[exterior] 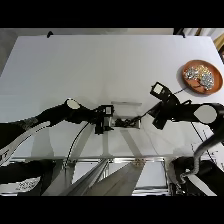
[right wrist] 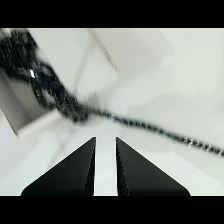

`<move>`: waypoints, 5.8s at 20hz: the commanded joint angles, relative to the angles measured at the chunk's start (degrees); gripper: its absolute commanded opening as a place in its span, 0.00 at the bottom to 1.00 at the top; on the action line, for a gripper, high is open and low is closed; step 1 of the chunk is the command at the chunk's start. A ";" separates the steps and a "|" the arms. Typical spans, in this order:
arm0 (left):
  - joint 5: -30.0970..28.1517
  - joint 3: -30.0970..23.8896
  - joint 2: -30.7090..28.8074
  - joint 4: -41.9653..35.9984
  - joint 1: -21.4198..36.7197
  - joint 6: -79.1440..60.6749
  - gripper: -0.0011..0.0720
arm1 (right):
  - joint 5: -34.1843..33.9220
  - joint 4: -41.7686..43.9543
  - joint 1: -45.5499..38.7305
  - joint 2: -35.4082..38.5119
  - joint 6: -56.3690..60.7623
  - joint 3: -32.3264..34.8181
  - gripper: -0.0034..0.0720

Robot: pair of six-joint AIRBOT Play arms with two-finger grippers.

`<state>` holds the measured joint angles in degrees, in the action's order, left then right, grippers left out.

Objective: Fold the box and place the chain.

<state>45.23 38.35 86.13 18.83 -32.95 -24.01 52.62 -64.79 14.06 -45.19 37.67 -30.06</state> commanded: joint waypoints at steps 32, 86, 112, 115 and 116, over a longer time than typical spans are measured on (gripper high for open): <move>-0.02 0.00 0.00 0.02 0.00 -0.02 0.30 | -24.02 22.99 5.20 -9.86 -48.74 12.74 0.52; 0.00 0.00 0.00 0.02 0.00 -0.02 0.30 | -9.07 25.57 5.22 17.49 -37.48 -17.70 0.06; 0.00 0.00 0.00 0.02 0.00 -0.02 0.30 | -1.70 27.50 5.22 12.48 -16.41 -17.79 0.06; -0.02 0.00 0.00 0.02 0.00 -0.02 0.30 | 4.76 28.44 5.22 6.08 -16.06 -17.77 0.06; 0.00 0.00 0.00 0.02 0.00 -0.02 0.30 | 6.86 27.82 5.22 3.67 -14.62 -17.77 0.06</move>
<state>45.23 38.35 86.13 18.83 -32.95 -24.01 53.43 -38.92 19.27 -35.75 21.39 -47.83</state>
